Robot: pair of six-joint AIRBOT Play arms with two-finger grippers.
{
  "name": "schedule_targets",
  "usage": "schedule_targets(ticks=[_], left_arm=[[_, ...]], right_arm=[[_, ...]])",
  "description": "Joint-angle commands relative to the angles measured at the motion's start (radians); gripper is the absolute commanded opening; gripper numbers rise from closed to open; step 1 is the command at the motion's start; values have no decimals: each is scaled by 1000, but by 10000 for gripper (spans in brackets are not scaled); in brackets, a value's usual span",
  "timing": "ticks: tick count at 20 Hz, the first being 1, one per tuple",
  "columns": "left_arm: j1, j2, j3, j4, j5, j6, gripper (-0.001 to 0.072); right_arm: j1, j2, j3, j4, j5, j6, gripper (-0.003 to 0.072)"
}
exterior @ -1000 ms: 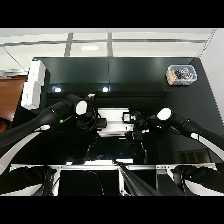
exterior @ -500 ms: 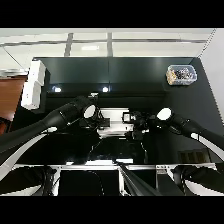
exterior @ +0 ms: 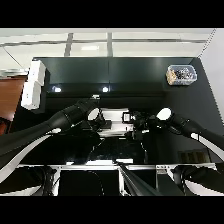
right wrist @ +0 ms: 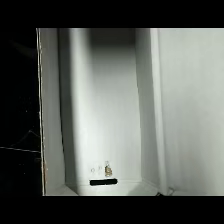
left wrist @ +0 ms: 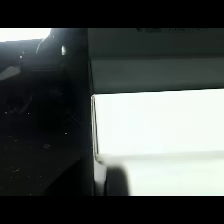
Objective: Fold the box and place the chain.
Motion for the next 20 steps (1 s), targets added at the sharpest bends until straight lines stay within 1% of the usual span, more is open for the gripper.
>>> schedule_targets(ticks=[1,2,3,4,5,6,7,8,9,10,20], left_arm=[[-5,-2,1,-1,11,6,28],[-5,-2,1,-8,14,6,44],[-4,-2,1,-18,19,6,195],[-5,-2,1,-21,23,6,374],[-4,-2,1,-18,23,6,390],[-4,-2,1,-13,21,6,390],[-4,-2,1,-14,21,6,390],[-4,-2,1,-14,26,3,359],[-4,-2,1,-14,27,3,164],[-4,-2,1,-15,27,3,27],[-5,-2,1,-24,26,6,29]], right_arm=[[0,0,1,-2,0,-2,129],[0,0,1,-2,0,-2,129],[0,0,1,-2,0,-2,129],[0,0,1,-2,0,-2,129],[0,0,1,-2,0,-2,129],[0,0,1,-2,0,-2,129],[0,0,1,-2,0,-2,129],[0,0,1,-2,0,-2,129],[0,0,1,-2,0,-2,129],[0,0,1,-2,0,-2,129],[0,0,1,-2,-1,-2,128]])
